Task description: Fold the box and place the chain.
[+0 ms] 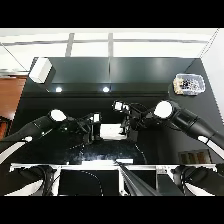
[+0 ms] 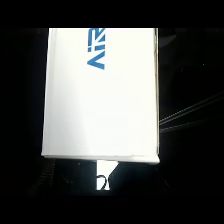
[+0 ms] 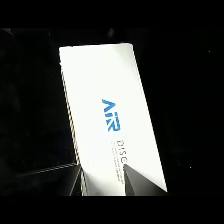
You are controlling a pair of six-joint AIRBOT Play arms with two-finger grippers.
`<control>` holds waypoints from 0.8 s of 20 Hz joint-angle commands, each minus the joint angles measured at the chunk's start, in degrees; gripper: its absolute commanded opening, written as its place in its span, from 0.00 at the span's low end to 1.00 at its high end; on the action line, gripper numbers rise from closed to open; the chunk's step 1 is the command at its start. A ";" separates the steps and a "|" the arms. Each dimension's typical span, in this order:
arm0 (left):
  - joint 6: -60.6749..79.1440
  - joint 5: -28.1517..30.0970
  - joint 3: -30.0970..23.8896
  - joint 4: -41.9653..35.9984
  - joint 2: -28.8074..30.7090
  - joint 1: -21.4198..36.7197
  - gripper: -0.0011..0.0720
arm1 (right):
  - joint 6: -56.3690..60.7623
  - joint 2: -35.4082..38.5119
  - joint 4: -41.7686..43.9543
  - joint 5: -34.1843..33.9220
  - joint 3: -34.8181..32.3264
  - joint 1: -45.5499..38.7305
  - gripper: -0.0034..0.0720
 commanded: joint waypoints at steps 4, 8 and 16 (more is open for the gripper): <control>0.00 0.00 0.02 0.04 0.00 -0.02 0.56 | 1.01 -0.61 -0.46 -1.11 -2.29 0.04 0.48; -0.02 -0.02 0.02 0.04 0.02 -0.02 0.56 | 4.07 0.83 -1.20 2.32 0.11 -0.50 0.48; 0.00 0.00 0.02 0.07 0.02 0.00 0.56 | 32.20 2.62 9.79 8.66 -3.10 -8.26 0.05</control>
